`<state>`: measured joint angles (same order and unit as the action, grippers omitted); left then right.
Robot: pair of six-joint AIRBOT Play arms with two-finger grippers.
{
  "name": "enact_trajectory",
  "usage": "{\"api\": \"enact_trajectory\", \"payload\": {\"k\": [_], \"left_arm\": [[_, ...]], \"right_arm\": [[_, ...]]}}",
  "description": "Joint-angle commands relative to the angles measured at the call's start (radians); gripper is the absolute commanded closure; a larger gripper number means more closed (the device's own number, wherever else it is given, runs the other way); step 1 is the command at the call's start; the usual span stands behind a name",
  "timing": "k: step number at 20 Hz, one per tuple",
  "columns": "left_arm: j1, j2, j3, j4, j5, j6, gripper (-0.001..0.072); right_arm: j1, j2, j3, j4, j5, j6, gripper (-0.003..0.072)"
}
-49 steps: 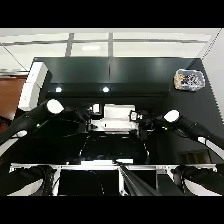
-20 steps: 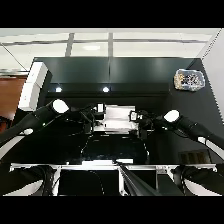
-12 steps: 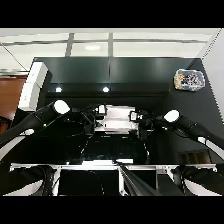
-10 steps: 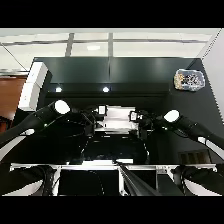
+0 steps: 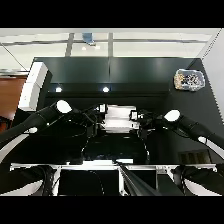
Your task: Fold the box and place the chain.
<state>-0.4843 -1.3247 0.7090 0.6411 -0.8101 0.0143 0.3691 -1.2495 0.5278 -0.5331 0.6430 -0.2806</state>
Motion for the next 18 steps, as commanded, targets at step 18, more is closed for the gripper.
{"api": "enact_trajectory", "payload": {"k": [18], "left_arm": [[-0.007,-0.002,0.006,0.106,0.035,0.04,0.0394]], "right_arm": [[0.001,-0.001,0.0,0.0,0.003,-0.002,0.0559]]}}
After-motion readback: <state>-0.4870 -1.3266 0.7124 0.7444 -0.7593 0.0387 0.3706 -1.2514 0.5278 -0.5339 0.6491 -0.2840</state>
